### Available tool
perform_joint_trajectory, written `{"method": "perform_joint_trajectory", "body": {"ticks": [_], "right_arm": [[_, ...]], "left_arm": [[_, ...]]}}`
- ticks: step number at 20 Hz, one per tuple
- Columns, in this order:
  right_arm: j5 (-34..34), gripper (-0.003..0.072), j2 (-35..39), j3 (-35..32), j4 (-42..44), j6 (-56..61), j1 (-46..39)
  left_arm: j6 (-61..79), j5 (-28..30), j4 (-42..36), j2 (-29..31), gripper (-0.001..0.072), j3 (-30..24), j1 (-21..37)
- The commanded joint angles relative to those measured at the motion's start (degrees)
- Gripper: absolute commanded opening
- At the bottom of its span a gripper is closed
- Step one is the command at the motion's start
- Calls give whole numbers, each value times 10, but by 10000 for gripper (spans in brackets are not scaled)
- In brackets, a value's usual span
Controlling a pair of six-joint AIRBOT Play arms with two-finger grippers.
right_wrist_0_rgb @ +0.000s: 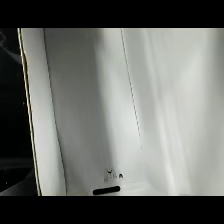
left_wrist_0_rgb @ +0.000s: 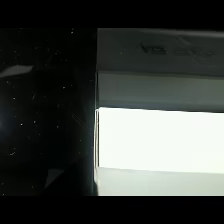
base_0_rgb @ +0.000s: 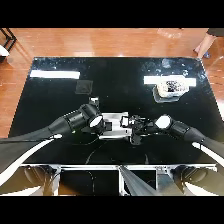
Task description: Fold the box and place the chain.
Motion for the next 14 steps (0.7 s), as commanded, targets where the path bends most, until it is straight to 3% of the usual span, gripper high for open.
{"method": "perform_joint_trajectory", "body": {"ticks": [1,5,9,10,11,14], "right_arm": [[2,691,24,0,-61,30,-5],[51,690,75,1,-82,41,-30],[69,689,78,1,-83,37,-34],[70,667,78,1,-83,31,-34],[70,593,78,1,-82,27,-34],[70,566,78,1,-75,21,-34]], "left_arm": [[3,-5,5,1,20,0,0],[17,-6,9,5,20,0,1],[30,-10,21,4,20,0,1],[33,-11,23,4,20,0,1],[33,-12,25,4,20,0,1],[33,-12,25,4,20,0,1]]}}
